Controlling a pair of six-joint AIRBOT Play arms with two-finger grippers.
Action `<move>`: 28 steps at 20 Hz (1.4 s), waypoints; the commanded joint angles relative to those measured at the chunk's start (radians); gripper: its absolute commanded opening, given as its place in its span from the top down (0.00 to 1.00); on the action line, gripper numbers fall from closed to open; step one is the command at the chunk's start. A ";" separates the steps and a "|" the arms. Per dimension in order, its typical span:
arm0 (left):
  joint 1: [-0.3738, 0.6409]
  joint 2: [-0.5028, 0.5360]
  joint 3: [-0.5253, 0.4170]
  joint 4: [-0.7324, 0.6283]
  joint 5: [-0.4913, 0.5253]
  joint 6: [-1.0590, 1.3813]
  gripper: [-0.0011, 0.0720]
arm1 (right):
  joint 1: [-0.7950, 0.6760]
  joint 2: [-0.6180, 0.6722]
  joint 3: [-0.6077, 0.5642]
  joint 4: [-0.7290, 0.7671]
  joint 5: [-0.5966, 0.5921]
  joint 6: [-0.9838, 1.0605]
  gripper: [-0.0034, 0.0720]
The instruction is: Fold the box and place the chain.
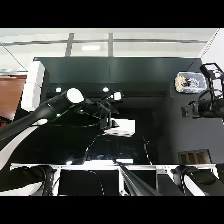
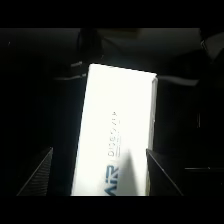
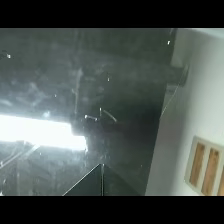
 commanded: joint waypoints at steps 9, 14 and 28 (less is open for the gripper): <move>-0.056 -0.090 0.048 0.037 -0.079 -0.034 0.00 | -0.001 0.002 0.000 0.027 0.026 0.004 0.94; -0.084 -0.090 0.048 0.066 -0.043 -0.033 0.00 | -0.001 0.002 0.000 0.043 0.026 0.004 0.94; -0.154 -0.089 0.059 0.362 0.045 -0.191 0.53 | -0.002 0.002 0.000 0.042 0.080 0.006 0.94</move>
